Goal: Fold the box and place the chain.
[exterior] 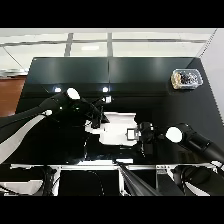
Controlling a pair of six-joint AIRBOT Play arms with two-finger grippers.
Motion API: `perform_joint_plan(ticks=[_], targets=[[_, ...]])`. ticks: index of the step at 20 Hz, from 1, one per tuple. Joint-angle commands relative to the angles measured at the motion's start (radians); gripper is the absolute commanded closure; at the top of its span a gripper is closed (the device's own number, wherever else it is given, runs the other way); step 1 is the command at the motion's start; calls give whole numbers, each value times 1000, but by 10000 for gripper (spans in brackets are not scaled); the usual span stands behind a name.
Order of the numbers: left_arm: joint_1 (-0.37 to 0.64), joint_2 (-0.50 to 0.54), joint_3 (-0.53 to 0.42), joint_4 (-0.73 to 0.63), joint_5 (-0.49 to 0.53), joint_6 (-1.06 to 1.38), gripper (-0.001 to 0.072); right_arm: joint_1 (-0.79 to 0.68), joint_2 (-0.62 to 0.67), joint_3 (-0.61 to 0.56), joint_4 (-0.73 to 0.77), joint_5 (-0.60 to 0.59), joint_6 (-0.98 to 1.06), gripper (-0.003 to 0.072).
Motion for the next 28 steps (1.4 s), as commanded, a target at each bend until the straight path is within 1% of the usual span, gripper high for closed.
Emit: perform_joint_plan(ticks=[1,3,5,6,8,11,13,14,15,17,18,19,21,24,27,28], targets=[[1,-1,0,0,-2,0,690,40,-24,0,108,-151,-18,-19],[1,-1,0,0,-2,-1,690,35,-18,2,116,-214,-12,-20],[1,-1,0,-4,-2,-11,690,10,4,17,89,-211,-6,-19],[1,-1,0,-24,-2,-21,690,-13,13,32,105,-192,4,-19],[1,-1,0,-53,-1,-23,690,-75,13,68,113,-100,-1,-19],[1,-1,0,-52,-2,-23,690,-163,12,71,122,-101,-23,-19],[1,-1,0,-52,-2,-23,690,-187,-1,71,187,-70,-83,-19],[1,-1,0,-52,-2,-23,690,-188,-12,71,203,-71,-129,-19],[1,-1,0,-52,-2,-23,690,-188,-25,71,203,-97,-158,-19],[1,-1,0,-52,-2,-23,690,-203,-38,71,207,-159,-161,-19],[1,-1,0,-52,-2,-23,690,-220,-41,71,214,-160,-163,-19],[1,-1,0,-52,-2,-23,690,-241,-43,71,231,-147,-178,-18],[1,-1,0,-51,-2,-23,690,-278,-47,71,302,-105,-271,-18],[1,-1,0,-51,0,-22,690,-295,-51,71,412,-89,-374,-18],[0,2,0,-51,-1,-11,691,-294,-85,71,469,-21,-436,-18],[-2,5,0,-47,-1,-2,692,-294,-97,71,475,-16,-439,-18]])
